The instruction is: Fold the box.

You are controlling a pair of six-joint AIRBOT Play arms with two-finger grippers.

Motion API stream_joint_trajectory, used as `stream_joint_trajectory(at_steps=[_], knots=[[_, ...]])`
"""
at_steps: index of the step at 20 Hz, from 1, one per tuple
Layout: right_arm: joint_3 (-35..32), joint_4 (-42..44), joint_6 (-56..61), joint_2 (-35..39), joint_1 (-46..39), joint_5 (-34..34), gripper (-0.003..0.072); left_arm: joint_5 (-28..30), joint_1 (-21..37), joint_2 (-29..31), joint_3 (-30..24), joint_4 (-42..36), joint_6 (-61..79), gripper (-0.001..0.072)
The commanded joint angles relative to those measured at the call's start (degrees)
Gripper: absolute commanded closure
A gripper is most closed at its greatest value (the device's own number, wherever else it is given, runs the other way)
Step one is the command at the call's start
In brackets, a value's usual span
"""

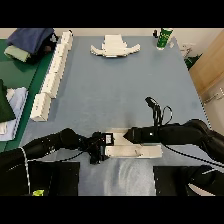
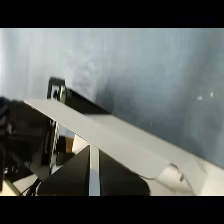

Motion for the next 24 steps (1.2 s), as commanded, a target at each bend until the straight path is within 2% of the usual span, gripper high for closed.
stream_joint_trajectory(at_steps=[1,6,7,8,12,24], knots=[[1.1,-2.7,-0.4,-5.7,0.1,6.6,0.0606,0.0,0.0,0.0,0.0,0.0,0.0,0.0237],[1.1,-4.8,-0.5,-12.6,0.1,10.0,0.0607,0.0,0.0,0.0,0.0,0.0,0.0,0.0238],[1.1,-4.8,-0.6,-13.9,0.2,10.1,0.0622,0.0,0.0,0.0,0.0,0.0,0.0,0.0237],[1.1,-4.8,-1.0,-14.9,0.2,10.1,0.0684,0.0,0.0,0.0,0.0,0.0,0.0,0.0238],[1.0,-4.7,-1.9,-18.6,0.2,10.2,0.0683,0.0,0.0,0.0,0.0,0.0,0.0,0.0238],[1.0,-4.6,-3.5,-19.6,0.2,7.7,0.0684,0.0,0.0,0.0,0.0,0.0,0.0,0.0238]])
